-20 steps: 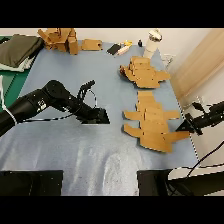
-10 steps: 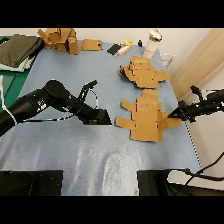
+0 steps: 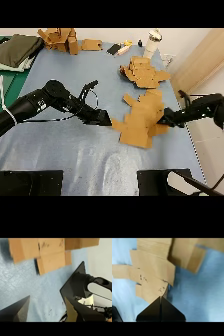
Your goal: Fold the box.
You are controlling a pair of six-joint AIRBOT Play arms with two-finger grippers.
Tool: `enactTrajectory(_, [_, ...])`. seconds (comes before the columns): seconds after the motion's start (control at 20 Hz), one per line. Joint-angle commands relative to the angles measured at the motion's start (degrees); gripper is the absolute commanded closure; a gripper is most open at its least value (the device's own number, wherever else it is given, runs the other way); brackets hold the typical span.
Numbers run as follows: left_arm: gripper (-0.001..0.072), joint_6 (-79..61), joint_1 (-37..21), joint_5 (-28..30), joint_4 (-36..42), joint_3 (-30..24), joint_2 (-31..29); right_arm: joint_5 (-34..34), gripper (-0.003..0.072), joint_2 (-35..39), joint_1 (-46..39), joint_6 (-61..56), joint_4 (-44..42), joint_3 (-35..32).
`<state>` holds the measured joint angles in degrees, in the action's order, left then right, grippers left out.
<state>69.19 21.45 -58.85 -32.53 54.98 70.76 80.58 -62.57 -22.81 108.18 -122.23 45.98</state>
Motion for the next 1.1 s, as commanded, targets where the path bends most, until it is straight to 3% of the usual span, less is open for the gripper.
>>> enactTrajectory(0.0, [0.0041,-0.87,-0.02,-0.52,0.02,0.04,0.02,1.4,0.0686,2.27,7.19,-0.85,0.72,-4.96])
enactTrajectory(0.15, [0.0042,-1.57,-0.02,-0.9,0.02,0.04,0.02,-1.49,0.0676,2.73,12.26,-2.27,0.79,-7.67])
enactTrajectory(0.2, [0.0041,-1.77,-0.02,-1.18,0.02,0.04,0.02,-2.32,0.0539,2.62,12.74,-3.17,0.76,-8.17])
enactTrajectory(0.25, [0.0041,-1.75,-0.02,-1.31,0.02,0.04,0.02,-2.49,0.0353,2.51,12.81,-4.15,0.98,-8.33])
enactTrajectory(0.6, [0.0041,-1.9,-0.02,-1.38,0.02,0.04,0.02,2.23,0.0342,2.51,12.81,-9.44,15.13,-8.57])
enactTrajectory(0.85, [0.0041,-1.92,-0.02,-1.86,0.02,0.04,0.02,1.07,0.0342,2.51,12.81,-10.84,17.2,-9.94])
enactTrajectory(1.05, [0.0041,-1.92,-0.02,-2.05,0.02,0.04,0.02,-1.14,0.0344,2.51,12.81,-7.85,9.75,-14.78])
